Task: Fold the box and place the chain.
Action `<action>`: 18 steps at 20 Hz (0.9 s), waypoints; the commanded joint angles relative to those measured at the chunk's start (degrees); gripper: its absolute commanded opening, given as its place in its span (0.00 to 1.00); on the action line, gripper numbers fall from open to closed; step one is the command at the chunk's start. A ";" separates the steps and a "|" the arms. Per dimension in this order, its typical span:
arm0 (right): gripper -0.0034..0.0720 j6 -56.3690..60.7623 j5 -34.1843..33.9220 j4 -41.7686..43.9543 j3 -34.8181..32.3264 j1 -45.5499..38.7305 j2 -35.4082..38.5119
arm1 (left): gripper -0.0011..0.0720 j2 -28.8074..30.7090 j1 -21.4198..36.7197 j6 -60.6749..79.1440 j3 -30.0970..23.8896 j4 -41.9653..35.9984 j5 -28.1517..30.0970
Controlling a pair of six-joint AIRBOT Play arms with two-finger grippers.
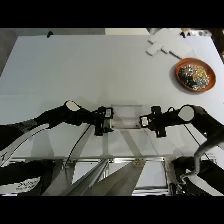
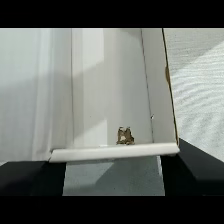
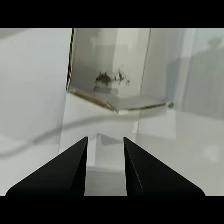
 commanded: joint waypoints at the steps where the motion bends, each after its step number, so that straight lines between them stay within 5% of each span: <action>1: 0.34 -3.17 -1.16 6.84 -0.04 0.66 -1.14 | 0.03 0.04 0.04 0.02 0.00 0.00 0.02; 5: 0.33 -3.17 -1.40 9.90 -0.26 0.66 -1.18 | 0.03 0.04 0.04 0.02 0.00 0.00 0.02; 6: 0.24 -3.17 -1.60 10.32 -0.46 0.66 -1.18 | 0.03 0.04 0.04 0.02 0.00 0.00 0.02; 15: 0.24 -3.15 -2.27 16.37 -0.72 0.68 -1.90 | 0.03 0.04 0.04 0.02 0.00 0.00 0.02; 18: 0.50 -3.13 -2.19 18.34 -0.74 0.68 -3.98 | 0.03 0.04 0.04 0.02 0.00 0.00 0.02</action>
